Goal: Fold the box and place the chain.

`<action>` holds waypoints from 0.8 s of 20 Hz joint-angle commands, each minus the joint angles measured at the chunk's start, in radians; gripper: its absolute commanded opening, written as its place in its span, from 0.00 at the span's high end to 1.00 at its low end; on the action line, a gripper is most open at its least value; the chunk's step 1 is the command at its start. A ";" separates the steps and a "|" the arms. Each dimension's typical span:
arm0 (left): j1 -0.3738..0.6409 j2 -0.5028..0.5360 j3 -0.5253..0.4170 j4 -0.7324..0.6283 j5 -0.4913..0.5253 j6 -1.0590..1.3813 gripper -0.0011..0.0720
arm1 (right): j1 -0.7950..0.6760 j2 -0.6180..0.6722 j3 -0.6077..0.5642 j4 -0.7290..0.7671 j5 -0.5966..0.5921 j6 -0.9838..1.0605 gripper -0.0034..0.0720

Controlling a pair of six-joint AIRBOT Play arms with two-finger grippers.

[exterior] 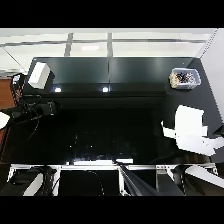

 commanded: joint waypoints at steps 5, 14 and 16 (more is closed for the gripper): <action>0.000 0.000 0.000 -0.003 -0.001 0.000 0.02 | 0.093 -0.036 0.068 -0.061 0.146 -0.071 0.94; 0.000 -0.001 0.000 -0.026 0.012 0.001 0.02 | 0.460 0.201 0.021 0.416 -0.060 -0.085 0.94; -0.001 -0.003 0.000 -0.088 0.014 0.003 0.02 | 0.540 0.301 -0.113 0.603 -0.179 -0.149 0.94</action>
